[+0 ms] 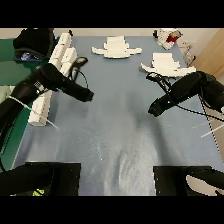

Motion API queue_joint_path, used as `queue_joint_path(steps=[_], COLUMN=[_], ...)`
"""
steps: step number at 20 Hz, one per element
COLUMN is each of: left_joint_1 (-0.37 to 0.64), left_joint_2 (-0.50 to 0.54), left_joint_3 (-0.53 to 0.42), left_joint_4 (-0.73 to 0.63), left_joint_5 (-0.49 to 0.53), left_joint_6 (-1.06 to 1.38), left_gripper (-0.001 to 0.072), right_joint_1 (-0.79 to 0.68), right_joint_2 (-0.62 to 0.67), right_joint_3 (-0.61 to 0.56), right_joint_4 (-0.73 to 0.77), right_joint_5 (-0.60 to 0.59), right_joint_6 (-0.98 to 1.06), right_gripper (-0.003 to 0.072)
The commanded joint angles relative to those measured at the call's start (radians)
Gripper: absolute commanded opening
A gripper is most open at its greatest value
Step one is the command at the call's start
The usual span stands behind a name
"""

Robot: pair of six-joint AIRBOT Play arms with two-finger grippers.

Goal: Fold the box.

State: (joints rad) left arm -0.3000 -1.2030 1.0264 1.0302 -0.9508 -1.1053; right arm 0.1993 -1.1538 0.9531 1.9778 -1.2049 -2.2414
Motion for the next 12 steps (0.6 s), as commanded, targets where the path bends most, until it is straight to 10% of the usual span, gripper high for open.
queue_joint_path(steps=[1,12], left_joint_1=[-0.144,-0.167], left_joint_2=[0.006,0.005], left_joint_3=[-0.101,-0.137], left_joint_4=[0.048,0.047], left_joint_5=[0.057,0.113], left_joint_6=[-0.1,-0.099], left_gripper=[0.0009,0.0013], right_joint_1=[0.0,0.0], right_joint_2=[0.0,0.0], right_joint_3=[0.001,0.001], right_joint_4=[0.001,0.0], right_joint_5=[0.0,0.0], right_joint_6=[0.0,0.0], right_gripper=[0.0004,0.0004])
